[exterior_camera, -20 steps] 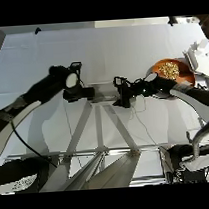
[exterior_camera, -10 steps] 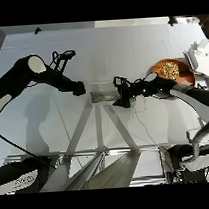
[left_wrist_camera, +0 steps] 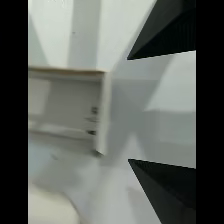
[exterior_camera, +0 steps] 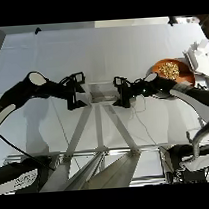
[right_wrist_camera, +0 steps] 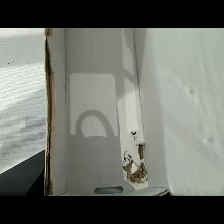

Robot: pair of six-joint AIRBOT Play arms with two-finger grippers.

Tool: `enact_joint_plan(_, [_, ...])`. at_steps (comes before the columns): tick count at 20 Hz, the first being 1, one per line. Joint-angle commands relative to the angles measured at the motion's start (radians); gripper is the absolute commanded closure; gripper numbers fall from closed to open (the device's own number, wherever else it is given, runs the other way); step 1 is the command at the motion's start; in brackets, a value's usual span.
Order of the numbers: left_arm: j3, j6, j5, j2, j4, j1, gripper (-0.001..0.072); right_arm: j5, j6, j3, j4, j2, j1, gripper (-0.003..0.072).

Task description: Fold the box and place the chain.

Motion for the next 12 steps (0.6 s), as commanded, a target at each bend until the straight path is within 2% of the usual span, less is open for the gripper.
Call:
enact_joint_plan(1, [-0.038, 0.25, 0.05, -0.048, -0.164, 0.003, 0.0005, 0.0, 0.0, 0.0, 0.0, 0.0, 0.001, 0.0356])
enact_joint_plan(5, [-0.038, 0.28, 0.053, -0.108, -0.173, 0.004, 0.0005, 0.0, 0.0, 0.0, 0.0, 0.0, 0.001, 0.0356])
enact_joint_plan(12, [-0.033, 0.273, 0.03, -0.119, -0.185, 0.065, 0.0005, 0.0, 0.0, 0.0, 0.0, 0.0, 0.001, 0.0356])
